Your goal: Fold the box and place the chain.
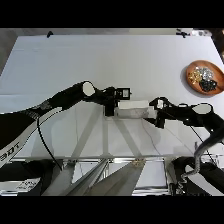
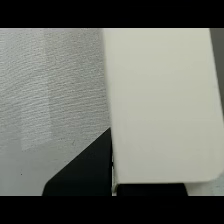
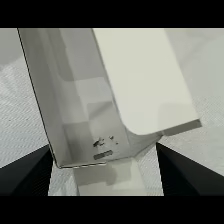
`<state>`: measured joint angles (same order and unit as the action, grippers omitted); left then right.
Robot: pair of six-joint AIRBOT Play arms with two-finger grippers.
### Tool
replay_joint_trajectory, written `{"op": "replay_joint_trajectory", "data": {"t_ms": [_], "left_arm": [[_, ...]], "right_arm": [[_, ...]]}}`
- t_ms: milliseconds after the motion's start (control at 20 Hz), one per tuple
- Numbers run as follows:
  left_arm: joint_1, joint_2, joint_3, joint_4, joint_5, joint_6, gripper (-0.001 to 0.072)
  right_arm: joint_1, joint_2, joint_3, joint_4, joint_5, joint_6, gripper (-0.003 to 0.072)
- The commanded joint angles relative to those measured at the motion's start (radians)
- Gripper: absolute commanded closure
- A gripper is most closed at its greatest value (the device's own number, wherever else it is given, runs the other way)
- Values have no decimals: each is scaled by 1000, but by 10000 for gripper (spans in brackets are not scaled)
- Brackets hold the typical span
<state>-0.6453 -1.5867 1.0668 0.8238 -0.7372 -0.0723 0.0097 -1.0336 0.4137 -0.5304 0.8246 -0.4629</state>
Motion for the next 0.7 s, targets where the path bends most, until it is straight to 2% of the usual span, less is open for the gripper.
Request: {"op": "replay_joint_trajectory", "data": {"t_ms": [0, 650], "left_arm": [[0, 1, 0, 0, 0, 0, 694], [0, 1, 0, 0, 0, 0, 694]], "right_arm": [[-6, -29, 21, 9, 8, -18, -27], [18, -95, 39, 23, -32, -96, -13]]}}
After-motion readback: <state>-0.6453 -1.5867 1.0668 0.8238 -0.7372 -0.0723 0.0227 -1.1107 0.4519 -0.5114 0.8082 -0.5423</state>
